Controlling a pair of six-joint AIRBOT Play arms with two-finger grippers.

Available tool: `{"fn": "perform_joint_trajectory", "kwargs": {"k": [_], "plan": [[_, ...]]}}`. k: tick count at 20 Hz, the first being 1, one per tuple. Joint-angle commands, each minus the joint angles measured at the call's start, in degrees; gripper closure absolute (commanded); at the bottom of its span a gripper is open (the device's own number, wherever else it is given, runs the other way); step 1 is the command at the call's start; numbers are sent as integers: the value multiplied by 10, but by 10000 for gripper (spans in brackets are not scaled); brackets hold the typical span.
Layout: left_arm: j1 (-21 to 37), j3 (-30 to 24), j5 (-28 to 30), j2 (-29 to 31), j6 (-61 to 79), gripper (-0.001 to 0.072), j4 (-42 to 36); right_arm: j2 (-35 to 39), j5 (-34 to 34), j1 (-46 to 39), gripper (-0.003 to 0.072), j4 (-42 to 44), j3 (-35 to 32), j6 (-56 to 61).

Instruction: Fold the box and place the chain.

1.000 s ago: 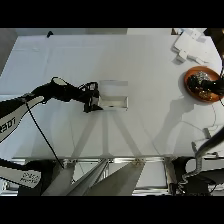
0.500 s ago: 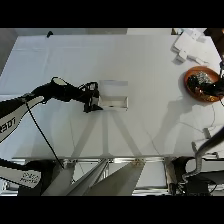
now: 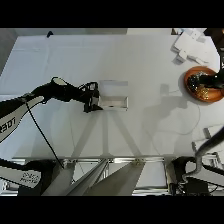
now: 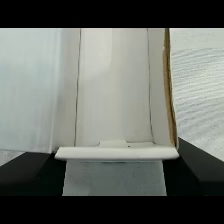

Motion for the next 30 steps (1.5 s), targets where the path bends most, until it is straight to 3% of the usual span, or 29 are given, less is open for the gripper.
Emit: {"fn": "perform_joint_trajectory", "kwargs": {"k": [1, 9, 16, 30], "plan": [[0, 0, 0, 0, 0, 696, 0, 43, 84, 56, 680, 6, 0, 0], [0, 0, 0, 0, 0, 696, 0, 99, 126, 240, 680, 43, 0, 6], [0, 0, 0, 0, 0, 696, 0, 99, 66, 408, 680, 54, 0, 21], [0, 0, 0, 0, 0, 696, 0, 58, -80, 568, 679, 107, 0, 21]]}}
